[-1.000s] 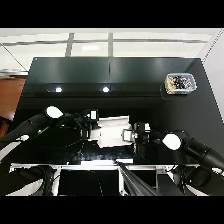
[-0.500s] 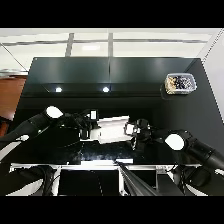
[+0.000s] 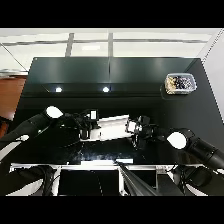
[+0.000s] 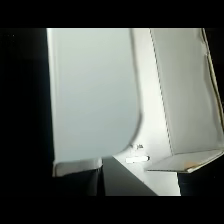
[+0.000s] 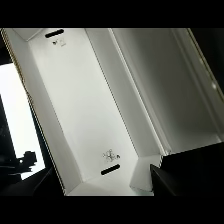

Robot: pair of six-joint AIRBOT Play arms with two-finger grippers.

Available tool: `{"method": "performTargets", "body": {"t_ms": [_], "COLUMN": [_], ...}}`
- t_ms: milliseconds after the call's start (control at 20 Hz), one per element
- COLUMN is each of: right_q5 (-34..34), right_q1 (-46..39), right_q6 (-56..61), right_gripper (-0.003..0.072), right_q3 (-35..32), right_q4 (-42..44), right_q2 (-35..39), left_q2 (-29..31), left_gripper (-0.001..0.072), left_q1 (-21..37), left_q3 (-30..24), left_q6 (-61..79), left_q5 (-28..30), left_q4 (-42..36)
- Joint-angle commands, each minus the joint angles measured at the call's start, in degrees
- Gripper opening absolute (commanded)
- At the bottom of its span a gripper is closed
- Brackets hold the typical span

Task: Fold the box and place the chain.

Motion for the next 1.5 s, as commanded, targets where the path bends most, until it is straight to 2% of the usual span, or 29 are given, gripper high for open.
{"method": "performTargets", "body": {"t_ms": [0, 350, 550, 850, 1200, 1450], "right_q5": [-1.2, -2.7, 1.3, 1.5, 5.8, 3.9], "right_q1": [-0.1, -1.6, -3.0, -3.0, -3.0, -3.0], "right_q6": [-1.7, -7.1, -7.7, -8.4, -9.6, -13.3], "right_gripper": [0.072, 0.0719, 0.0719, 0.0719, 0.0718, 0.0719], "right_q3": [0.1, 0.2, 0.2, 0.2, 0.2, 0.4], "right_q4": [0.2, 6.8, 6.8, 6.8, 8.4, 12.5], "right_q2": [0.0, -1.1, -1.1, -1.1, -2.6, -5.3], "left_q2": [0.0, 0.6, 1.4, 1.4, 1.4, 1.4], "left_gripper": [0.003, 0.0028, 0.0028, 0.0028, 0.0028, 0.0028], "left_q1": [0.0, -0.3, -0.3, -1.9, -2.2, -2.2], "left_q3": [0.0, 0.0, 0.0, 0.0, 0.0, 0.0], "left_q6": [0.1, 0.2, 0.5, 0.5, 0.5, 0.3], "left_q5": [0.0, 0.0, -0.3, -1.8, -1.0, -0.3], "left_q4": [0.0, 0.1, 2.2, 5.8, 6.0, 6.0]}}
